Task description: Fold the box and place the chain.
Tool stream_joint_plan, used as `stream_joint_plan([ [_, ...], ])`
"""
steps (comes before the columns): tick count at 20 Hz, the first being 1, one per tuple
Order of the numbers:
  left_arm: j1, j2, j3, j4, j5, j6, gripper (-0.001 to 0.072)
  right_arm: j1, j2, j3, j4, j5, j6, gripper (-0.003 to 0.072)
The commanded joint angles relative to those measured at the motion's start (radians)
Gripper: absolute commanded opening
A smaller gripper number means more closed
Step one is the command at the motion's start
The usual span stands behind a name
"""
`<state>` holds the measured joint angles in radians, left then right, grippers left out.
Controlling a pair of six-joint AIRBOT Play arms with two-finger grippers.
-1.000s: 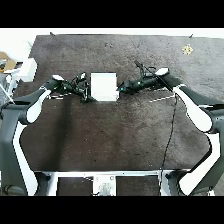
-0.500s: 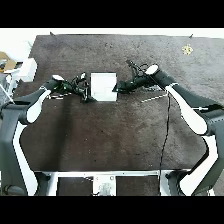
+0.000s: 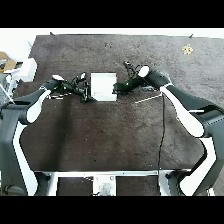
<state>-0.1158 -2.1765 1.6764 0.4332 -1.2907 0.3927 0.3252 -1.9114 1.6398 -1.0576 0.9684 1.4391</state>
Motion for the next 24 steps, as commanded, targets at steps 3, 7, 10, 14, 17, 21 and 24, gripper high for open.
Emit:
stream_joint_plan([
  [3, 0.0, 0.0, 0.0, 0.0, 0.0, 0.0, 0.0454, 0.078, -0.053, 0.182, -0.341, 0.157, 0.224, 0.0409],
  [7, 0.0, 0.0, 0.0, 0.0, 0.0, 0.0, 0.0453, 0.139, -0.15, 0.362, -0.478, 0.296, 0.351, 0.0322],
  [10, 0.0, 0.0, 0.0, 0.0, 0.0, 0.0, 0.0453, 0.175, -0.175, 0.394, -0.514, 0.319, 0.428, 0.0322],
  [14, 0.0, 0.0, 0.0, 0.001, 0.0, 0.0, 0.0453, 0.203, -0.21, 0.394, -0.59, 0.319, 0.532, 0.0322],
  [17, 0.0, 0.0, 0.0, 0.001, 0.0, 0.0, 0.0453, 0.216, -0.215, 0.393, -0.649, 0.318, 0.584, 0.0321],
  [21, 0.0, 0.0, 0.0, 0.0, 0.0, 0.0, 0.0454, 0.216, -0.215, 0.393, -0.649, 0.292, 0.624, 0.0203],
  [24, 0.0, 0.0, 0.0, 0.0, 0.0, 0.0, 0.0453, 0.216, -0.219, 0.391, -0.648, 0.293, 0.647, 0.0204],
])
